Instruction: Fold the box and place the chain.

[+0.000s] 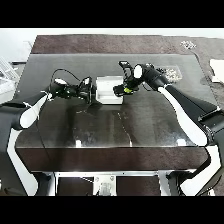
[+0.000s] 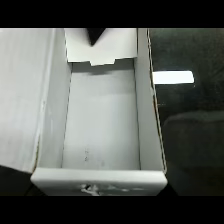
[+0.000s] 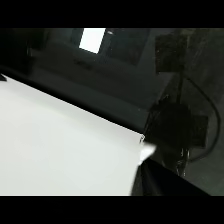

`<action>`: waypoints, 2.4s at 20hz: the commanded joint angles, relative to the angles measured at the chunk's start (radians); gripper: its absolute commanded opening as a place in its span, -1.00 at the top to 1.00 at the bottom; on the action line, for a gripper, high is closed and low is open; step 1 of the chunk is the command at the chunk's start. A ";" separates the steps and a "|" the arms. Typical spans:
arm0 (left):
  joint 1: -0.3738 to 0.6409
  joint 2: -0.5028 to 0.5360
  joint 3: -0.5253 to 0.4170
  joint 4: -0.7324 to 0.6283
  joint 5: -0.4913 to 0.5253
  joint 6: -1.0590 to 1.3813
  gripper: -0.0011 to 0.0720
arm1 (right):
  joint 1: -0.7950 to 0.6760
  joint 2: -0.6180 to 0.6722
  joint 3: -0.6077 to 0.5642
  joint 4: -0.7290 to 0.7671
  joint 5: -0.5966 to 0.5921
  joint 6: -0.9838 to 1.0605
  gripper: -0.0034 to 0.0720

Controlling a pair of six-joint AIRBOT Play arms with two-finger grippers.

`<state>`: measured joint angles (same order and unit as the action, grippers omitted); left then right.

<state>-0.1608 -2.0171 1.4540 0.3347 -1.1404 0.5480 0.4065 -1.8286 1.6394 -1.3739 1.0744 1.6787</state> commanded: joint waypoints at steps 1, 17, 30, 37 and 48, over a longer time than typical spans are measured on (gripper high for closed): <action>0.002 0.000 0.000 0.002 0.003 0.000 -0.47 | 0.006 -0.001 0.005 -0.042 -0.009 0.075 -0.21; 0.002 0.000 0.000 0.002 0.006 0.002 -0.47 | 0.016 -0.005 0.003 -0.066 0.052 0.155 -0.18; 0.002 0.000 0.000 0.002 0.006 0.002 -0.47 | 0.019 -0.023 0.003 -0.055 0.052 0.211 0.54; 0.002 0.000 0.000 0.002 0.006 0.002 -0.48 | 0.040 -0.031 0.003 -0.060 0.051 0.210 0.88; 0.002 0.000 -0.001 0.003 0.020 0.002 -0.47 | 0.039 -0.014 0.068 -0.125 0.051 0.211 -0.14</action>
<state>-0.1589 -2.0167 1.4536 0.3378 -1.1263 0.5488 0.4461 -1.8511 1.6825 -1.4567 1.1275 1.8870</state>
